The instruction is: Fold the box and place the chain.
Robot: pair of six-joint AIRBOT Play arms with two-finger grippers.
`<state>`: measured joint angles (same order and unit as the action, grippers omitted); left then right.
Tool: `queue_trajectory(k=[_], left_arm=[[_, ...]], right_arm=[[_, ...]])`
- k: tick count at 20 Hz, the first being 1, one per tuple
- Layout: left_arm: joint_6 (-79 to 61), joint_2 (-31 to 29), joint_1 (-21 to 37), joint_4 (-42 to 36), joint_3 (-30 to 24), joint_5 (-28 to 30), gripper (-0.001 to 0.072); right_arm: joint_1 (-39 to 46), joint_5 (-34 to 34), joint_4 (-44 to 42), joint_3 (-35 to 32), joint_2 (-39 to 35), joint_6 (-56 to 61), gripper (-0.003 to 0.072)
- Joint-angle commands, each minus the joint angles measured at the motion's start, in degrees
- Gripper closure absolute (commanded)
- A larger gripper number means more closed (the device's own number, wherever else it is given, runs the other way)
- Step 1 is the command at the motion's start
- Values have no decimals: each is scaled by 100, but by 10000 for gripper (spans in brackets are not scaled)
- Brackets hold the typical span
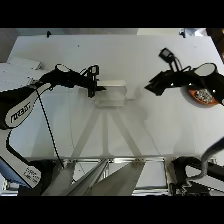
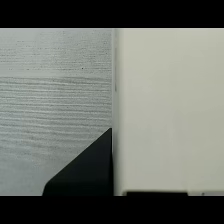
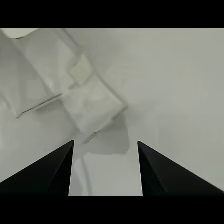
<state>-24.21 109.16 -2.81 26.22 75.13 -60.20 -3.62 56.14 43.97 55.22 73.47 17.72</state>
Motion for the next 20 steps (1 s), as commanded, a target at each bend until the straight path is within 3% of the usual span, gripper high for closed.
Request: queue_trajectory(k=[1, 2, 3, 5, 6, 9, 10, 12, 13, 16, 20], left_arm=[[0, -2, -4, 0, -2, 2, 700], [0, -2, -4, 0, -2, 0, 700], [0, -2, -4, 0, -2, 2, 700], [0, -2, -4, 0, -2, 2, 700], [0, -2, -4, 0, -2, 0, 700], [0, -2, -4, 0, -2, 2, 700], [0, -2, -4, 0, -2, 0, 700], [0, -2, -4, 0, -2, 2, 700], [0, -2, -4, 0, -2, 2, 700], [0, -2, -4, 0, -2, 2, 700], [0, -2, -4, 0, -2, 2, 700]], right_arm=[[-599, 708, 195, 2, -393, -468, 322], [-708, 940, 326, 2, -562, -463, 440], [-798, 1202, 433, 2, -723, -431, 509], [-925, 1753, 442, 2, -1027, -162, 505], [-984, 1956, 452, 0, -1130, -76, 461], [-1290, 2055, 833, -4, -1257, 33, 209], [-1425, 1808, 1049, -15, -1257, 26, 144], [-1762, 914, 1357, -160, -1266, 7, 85], [-1917, 409, 1366, -304, -1268, 2, 10], [-2330, -452, 1305, -780, -1294, 4, 6], [-2468, -393, 1016, -1403, -1397, 24, 6]])
